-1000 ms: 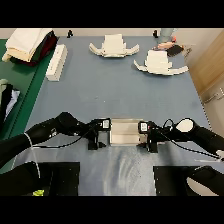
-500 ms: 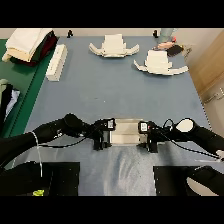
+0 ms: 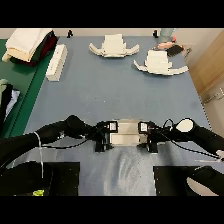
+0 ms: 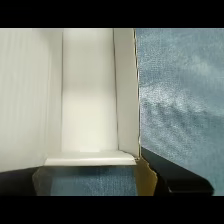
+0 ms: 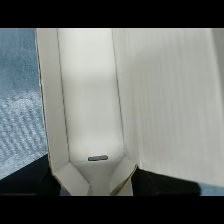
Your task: Fold the box.
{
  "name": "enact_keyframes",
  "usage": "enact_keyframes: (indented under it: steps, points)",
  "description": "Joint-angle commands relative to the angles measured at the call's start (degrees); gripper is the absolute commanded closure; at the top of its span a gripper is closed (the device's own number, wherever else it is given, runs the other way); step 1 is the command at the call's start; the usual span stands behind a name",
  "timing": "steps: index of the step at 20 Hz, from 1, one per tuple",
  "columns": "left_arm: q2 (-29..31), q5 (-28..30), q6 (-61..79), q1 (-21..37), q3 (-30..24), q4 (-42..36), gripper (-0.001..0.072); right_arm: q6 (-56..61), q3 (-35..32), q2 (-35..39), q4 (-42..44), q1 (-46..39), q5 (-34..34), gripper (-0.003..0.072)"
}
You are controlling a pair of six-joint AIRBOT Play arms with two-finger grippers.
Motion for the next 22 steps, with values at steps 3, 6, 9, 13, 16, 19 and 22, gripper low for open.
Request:
enact_keyframes:
  steps: [3, 6, 9, 13, 16, 19, 22]
  points:
    - [-0.1, 0.9, -0.2, -0.3, 0.1, -0.4, 0.0263, 0.0, 0.0, 0.0, 0.0, 0.0, -0.1, 0.0179]
    - [-0.1, 1.7, -0.3, -0.3, 0.1, -1.0, 0.0349, 0.0, 0.0, 0.0, 0.0, 0.0, -0.1, 0.0179]
    - [-0.1, 1.7, -0.3, -0.3, 0.1, -1.0, 0.0252, 0.0, 0.0, 0.0, 0.0, 0.0, -0.1, 0.0179]
    - [-0.1, 1.6, -0.3, -0.3, 0.1, -1.0, 0.025, 0.0, 0.0, 0.0, 0.0, 0.0, -0.1, 0.0179]
    - [-0.1, 1.6, -0.3, -0.3, 0.1, -1.0, 0.0251, 0.0, 0.0, 0.0, 0.0, 0.0, -0.1, 0.0179]
    - [-0.1, 1.6, -0.3, -0.3, 0.1, -1.0, 0.0251, 0.0, 0.0, 0.0, 0.0, 0.0, -0.1, 0.0179]
    - [-0.1, 1.6, -0.3, -0.3, 0.1, -1.0, 0.0251, 0.0, 0.0, 0.0, 0.0, 0.0, -0.1, 0.0179]
